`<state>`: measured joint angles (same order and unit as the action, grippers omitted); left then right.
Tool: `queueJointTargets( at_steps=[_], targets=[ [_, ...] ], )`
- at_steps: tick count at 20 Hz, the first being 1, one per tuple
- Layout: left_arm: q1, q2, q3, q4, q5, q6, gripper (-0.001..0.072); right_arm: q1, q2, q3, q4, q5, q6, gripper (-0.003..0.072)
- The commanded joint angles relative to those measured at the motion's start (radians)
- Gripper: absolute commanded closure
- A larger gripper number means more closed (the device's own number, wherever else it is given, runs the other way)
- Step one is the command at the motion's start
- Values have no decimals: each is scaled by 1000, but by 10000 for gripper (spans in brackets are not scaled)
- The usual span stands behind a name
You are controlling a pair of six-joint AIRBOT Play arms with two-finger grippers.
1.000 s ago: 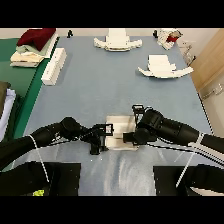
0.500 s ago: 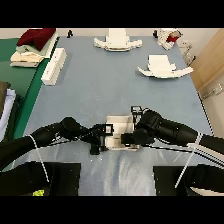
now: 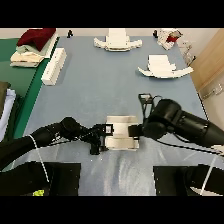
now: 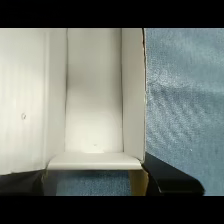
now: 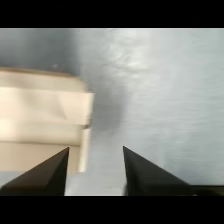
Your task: Fold the box.
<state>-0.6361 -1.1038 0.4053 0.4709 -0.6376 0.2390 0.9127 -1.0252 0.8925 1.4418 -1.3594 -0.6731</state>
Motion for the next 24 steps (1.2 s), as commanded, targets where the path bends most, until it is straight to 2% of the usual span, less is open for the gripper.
queueJointTargets(
  at_steps=[1,2,3,4,5,6,9,12,14,17,22,24],
  targets=[
    [0,0,0,0,0,-1,264,-116,53,4,-122,-129,-34,441],
    [0,0,0,0,0,-1,264,-183,43,-15,-118,-95,-85,562],
    [0,0,0,0,0,-1,263,-246,27,-36,-103,-46,-138,567],
    [0,0,0,0,0,-1,263,-316,3,-58,-61,16,-202,646],
    [0,0,0,0,0,-1,264,-383,-27,-73,-2,71,-264,681],
    [0,0,0,0,0,-1,263,-448,-66,-77,77,122,-341,681],
    [0,0,0,0,0,-1,263,-613,-177,-73,449,263,-649,682],
    [0,0,0,0,0,-1,264,-705,-251,-67,827,307,-937,683],
    [0,0,0,0,0,-1,264,-720,-299,-66,991,268,-1111,683],
    [0,0,0,0,0,-1,264,-718,-357,-48,1097,109,-1325,683],
    [0,0,0,0,0,-1,263,-715,-359,-48,1128,-116,-1482,684],
    [0,0,0,0,0,-1,263,-694,-335,-64,1117,-142,-1518,684]
  ],
)
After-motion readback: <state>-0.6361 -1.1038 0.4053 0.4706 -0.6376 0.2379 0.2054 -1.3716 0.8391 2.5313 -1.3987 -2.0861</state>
